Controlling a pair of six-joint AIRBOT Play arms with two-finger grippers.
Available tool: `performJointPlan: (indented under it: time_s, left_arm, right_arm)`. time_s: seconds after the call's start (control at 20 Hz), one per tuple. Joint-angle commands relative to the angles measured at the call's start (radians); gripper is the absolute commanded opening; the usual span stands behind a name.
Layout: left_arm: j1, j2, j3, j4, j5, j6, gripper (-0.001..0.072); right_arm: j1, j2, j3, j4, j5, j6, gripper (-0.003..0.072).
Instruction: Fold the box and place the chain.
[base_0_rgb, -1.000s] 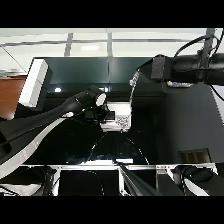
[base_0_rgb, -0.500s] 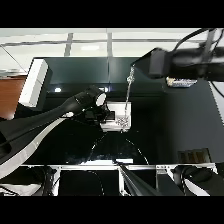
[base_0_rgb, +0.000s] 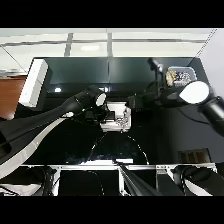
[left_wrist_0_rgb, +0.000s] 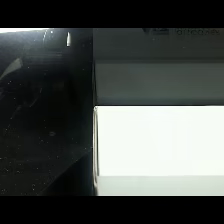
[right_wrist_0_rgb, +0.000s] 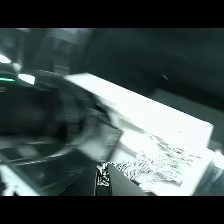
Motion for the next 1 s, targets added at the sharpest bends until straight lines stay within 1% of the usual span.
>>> performJointPlan:
  time_s: [0.0,0.05,0.1,0.15,0.2,0.25,0.35,0.4,0.5,0.55,0.65,0.7,0.85,0.9,0.95]
  left_arm:
    - [0.0,0.0,0.0,0.0,0.001,0.0,0.0031]
    - [0.0,0.0,0.0,0.0,0.001,0.0,0.003]
    - [0.0,0.0,0.0,0.001,0.001,0.0,0.0031]
    - [0.0,0.0,0.0,0.001,0.001,0.0,0.0031]
    - [0.0,0.0,0.0,0.0,0.001,0.0,0.0031]
    - [0.0,0.0,0.0,0.0,0.001,0.0,0.0031]
    - [0.0,0.0,0.0,0.0,0.001,0.0,0.0031]
    - [0.0,0.0,0.0,0.0,0.001,0.0,0.0031]
    - [0.0,0.0,0.0,0.0,0.001,0.0,0.0031]
    - [0.0,0.0,0.0,0.001,0.0,0.0,0.0031]
    - [0.0,0.0,0.0,0.0,0.002,0.0,0.0031]
    - [0.0,0.0,0.0,0.0,0.002,0.0,0.0031]
    - [0.0,0.0,0.0,0.0,0.001,0.0,0.0031]
    - [0.0,0.0,0.0,0.0,0.001,0.0,0.0031]
    - [0.0,0.0,0.0,0.0,0.001,0.0,0.0031]
  right_arm:
    - [0.002,-0.074,-0.092,0.003,-0.064,0.003,0.0024]
    - [0.002,-0.089,-0.091,0.01,-0.067,0.003,0.0038]
    - [0.002,-0.094,-0.091,0.011,-0.076,0.003,0.0226]
    - [0.001,-0.093,-0.091,0.011,-0.077,0.003,0.0382]
    - [-0.006,-0.093,-0.087,0.01,-0.065,0.003,0.0378]
    - [-0.024,-0.091,-0.079,0.01,-0.029,0.003,0.0378]
    - [-0.074,-0.064,-0.077,-0.01,0.079,0.002,0.0377]
    - [-0.095,-0.042,-0.08,-0.051,0.149,0.003,0.0377]
    - [-0.099,0.01,-0.142,-0.09,0.225,0.022,0.0377]
    - [-0.089,0.034,-0.194,-0.089,0.228,0.043,0.0377]
    - [-0.055,0.055,-0.3,-0.043,0.14,0.073,0.0377]
    - [-0.039,0.055,-0.344,0.017,0.061,0.077,0.0377]
    - [0.003,0.054,-0.428,0.22,-0.145,0.098,0.0377]
    - [0.02,0.054,-0.447,0.264,-0.206,0.122,0.0377]
    - [0.042,0.054,-0.457,0.277,-0.257,0.155,0.0377]
